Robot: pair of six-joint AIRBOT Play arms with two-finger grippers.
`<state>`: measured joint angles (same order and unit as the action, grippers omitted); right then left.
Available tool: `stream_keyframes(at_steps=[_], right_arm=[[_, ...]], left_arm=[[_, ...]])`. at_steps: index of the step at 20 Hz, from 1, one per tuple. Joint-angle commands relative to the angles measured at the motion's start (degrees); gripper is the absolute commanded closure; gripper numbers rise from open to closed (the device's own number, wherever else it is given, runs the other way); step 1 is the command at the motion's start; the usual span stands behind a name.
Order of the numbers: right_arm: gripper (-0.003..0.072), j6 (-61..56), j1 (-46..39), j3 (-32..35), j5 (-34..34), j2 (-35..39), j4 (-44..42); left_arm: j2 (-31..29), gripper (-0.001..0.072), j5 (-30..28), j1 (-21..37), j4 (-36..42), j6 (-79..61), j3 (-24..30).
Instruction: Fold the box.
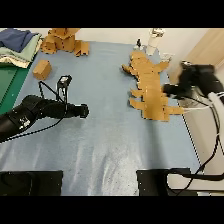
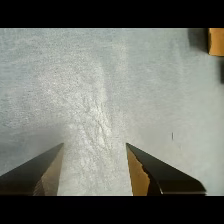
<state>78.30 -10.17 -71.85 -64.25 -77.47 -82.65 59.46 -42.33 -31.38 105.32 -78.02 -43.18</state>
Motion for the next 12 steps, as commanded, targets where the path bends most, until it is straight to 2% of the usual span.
stream_keyframes(at_steps=[1,2,4,6,12], right_arm=[[0.0292,11.17,-18.18,-0.92,1.38,-3.63,-8.55],[0.0239,14.43,-21.66,-0.92,1.95,-5.31,-13.64],[0.0235,20.37,-27.06,-0.92,3.82,-8.57,-22.82],[0.0235,24.65,-30.01,-0.94,4.61,-11.56,-27.10],[0.0239,37.86,-29.29,-0.94,1.70,-16.76,-36.63]], left_arm=[[0.02,0.0098,0.79,-0.04,0.20,0.11,0.02],[0.02,0.0098,0.85,-0.04,0.20,0.09,0.02],[0.02,0.0098,0.87,-0.04,0.20,0.11,0.02],[0.02,0.0098,0.74,-0.04,0.26,0.09,0.02],[0.02,0.0098,0.85,-0.07,0.39,0.09,0.02]])
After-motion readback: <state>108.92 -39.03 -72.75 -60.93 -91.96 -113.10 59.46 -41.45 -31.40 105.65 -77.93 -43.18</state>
